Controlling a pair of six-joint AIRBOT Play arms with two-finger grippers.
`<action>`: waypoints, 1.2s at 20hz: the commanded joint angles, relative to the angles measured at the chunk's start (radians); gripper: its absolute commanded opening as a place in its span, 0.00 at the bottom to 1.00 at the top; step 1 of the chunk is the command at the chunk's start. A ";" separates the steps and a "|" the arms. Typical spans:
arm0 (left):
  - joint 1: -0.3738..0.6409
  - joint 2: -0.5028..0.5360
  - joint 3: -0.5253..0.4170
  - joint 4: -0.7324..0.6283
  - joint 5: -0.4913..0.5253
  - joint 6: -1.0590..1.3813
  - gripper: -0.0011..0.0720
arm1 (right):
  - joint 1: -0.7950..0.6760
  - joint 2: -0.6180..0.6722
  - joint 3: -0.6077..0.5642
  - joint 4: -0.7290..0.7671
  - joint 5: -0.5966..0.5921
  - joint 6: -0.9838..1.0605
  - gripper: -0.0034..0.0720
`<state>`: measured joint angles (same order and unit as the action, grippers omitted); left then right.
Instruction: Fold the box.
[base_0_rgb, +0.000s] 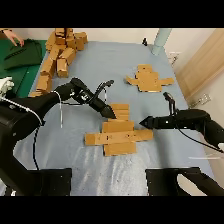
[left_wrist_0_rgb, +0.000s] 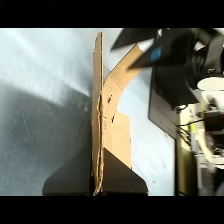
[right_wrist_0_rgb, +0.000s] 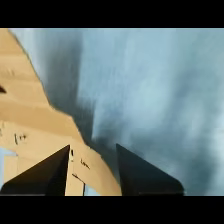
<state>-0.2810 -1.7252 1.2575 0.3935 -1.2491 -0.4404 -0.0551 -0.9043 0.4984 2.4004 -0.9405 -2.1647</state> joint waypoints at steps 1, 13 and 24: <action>0.000 0.086 -0.061 0.005 0.083 0.096 0.02 | -0.008 0.000 0.119 -0.074 0.016 0.106 0.63; -0.107 0.372 -0.492 -0.161 0.406 0.640 0.03 | 0.126 -0.061 0.150 -0.063 0.096 0.176 0.05; -0.118 0.348 -0.492 -0.158 0.426 0.660 0.03 | 0.162 -0.069 0.150 -0.063 0.121 0.186 0.05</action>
<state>-0.3977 -1.3724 0.7666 0.2260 -0.8276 0.2134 0.1043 -0.9726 0.6472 2.3379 -0.8234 -1.9816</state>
